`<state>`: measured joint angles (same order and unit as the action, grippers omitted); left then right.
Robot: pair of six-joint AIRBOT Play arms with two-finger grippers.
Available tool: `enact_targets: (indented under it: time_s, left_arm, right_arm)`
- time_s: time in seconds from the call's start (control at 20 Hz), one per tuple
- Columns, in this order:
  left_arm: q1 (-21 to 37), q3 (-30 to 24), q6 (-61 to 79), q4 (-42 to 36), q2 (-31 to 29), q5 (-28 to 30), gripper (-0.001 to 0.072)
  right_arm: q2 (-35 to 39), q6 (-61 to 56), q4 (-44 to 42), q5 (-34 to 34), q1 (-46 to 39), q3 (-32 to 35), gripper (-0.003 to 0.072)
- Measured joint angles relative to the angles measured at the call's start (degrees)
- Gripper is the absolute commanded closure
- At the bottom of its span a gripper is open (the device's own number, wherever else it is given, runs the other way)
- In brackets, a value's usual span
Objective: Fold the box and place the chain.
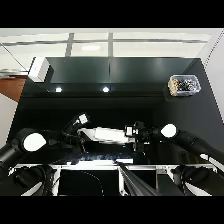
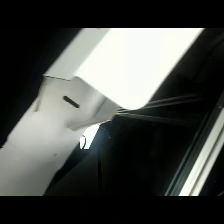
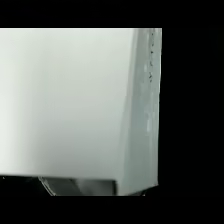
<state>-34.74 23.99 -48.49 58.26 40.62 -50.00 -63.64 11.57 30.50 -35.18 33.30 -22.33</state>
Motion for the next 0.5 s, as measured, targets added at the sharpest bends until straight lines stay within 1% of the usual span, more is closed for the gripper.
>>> enact_targets:
  time_s: [0.1,0.2,0.35,0.5]
  left_arm:
    - [-3.9,-1.2,-0.3,-1.7,-0.4,2.5,0.0688]
    - [-8.2,-2.0,-0.6,-2.9,-0.5,7.6,0.0688]
    - [-13.6,-2.7,-0.9,-4.1,0.5,18.8,0.0687]
    - [-15.8,-2.9,-1.0,-4.6,3.7,30.9,0.0686]
  right_arm:
    - [0.0,0.0,0.0,0.0,0.0,0.0,0.0272]
    - [0.0,0.0,0.0,0.0,0.0,0.0,0.0272]
    - [0.0,0.0,0.0,0.0,0.0,0.0,0.0272]
    - [0.0,0.0,0.0,0.0,0.0,0.0,0.0272]
